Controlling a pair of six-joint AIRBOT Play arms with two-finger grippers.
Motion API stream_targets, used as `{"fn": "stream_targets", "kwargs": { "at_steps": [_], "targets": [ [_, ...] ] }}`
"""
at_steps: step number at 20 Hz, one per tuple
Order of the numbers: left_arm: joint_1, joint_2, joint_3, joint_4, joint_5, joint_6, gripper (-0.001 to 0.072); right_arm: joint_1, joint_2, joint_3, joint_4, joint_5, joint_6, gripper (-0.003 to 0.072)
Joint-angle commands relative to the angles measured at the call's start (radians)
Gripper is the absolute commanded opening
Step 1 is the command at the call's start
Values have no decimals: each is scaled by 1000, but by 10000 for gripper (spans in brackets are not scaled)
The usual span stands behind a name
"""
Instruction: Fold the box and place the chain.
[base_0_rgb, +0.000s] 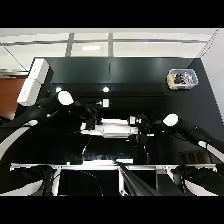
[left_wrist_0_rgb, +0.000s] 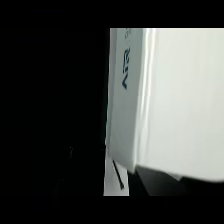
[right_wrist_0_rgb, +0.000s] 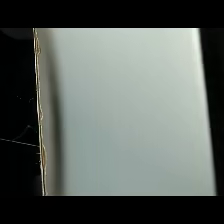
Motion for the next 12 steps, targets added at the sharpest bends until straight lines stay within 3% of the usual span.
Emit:
{"fn": "stream_targets", "kwargs": {
  "at_steps": [1, 2, 3, 4, 6, 8, 12],
  "targets": [
    [23, 111, 4, 193, -136, -208, 394, 2, -1, -1, -11, 21, -10, 468],
    [25, 139, 3, 229, -203, -249, 325, 2, -1, -1, -11, 21, -10, 468],
    [24, 160, 3, 252, -268, -299, 101, 2, -1, -1, -11, 20, -10, 468],
    [24, 170, 3, 245, -327, -329, 26, 2, -1, -1, -11, 20, -10, 468],
    [13, 172, -8, 138, -407, -450, 25, 2, -1, -1, -11, 20, -10, 468],
    [-10, 172, -45, -48, -377, -481, 25, 2, -1, -1, -11, 20, -10, 468],
    [3, 144, -169, -481, -37, -339, 25, 2, -1, -1, -10, 19, -10, 468]
  ]
}}
